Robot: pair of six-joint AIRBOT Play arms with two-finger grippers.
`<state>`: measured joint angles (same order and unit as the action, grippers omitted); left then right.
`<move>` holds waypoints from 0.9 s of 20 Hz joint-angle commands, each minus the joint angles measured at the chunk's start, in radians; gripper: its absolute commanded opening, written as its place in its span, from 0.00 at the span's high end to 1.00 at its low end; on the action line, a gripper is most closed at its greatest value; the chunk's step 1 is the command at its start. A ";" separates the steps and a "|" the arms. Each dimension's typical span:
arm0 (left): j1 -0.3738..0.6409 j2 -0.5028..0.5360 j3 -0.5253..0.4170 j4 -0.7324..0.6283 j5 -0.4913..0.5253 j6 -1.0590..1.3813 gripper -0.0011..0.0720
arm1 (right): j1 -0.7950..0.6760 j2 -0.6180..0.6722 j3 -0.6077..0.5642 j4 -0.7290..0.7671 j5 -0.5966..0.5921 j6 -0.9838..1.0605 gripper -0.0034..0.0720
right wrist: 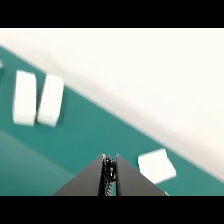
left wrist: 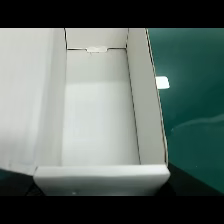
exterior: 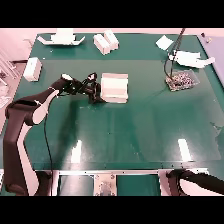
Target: Fold the box and place the chain.
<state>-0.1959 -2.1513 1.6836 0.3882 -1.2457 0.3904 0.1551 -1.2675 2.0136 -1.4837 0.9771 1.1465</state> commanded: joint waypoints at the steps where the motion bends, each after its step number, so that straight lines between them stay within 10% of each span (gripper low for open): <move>1: 0.001 0.000 0.000 0.000 0.000 0.000 0.44 | 0.118 0.016 0.056 -0.001 -0.079 0.010 0.94; 18: 0.001 0.000 0.000 0.000 0.000 0.000 0.44 | 0.396 -0.106 0.021 0.076 -0.155 0.048 0.94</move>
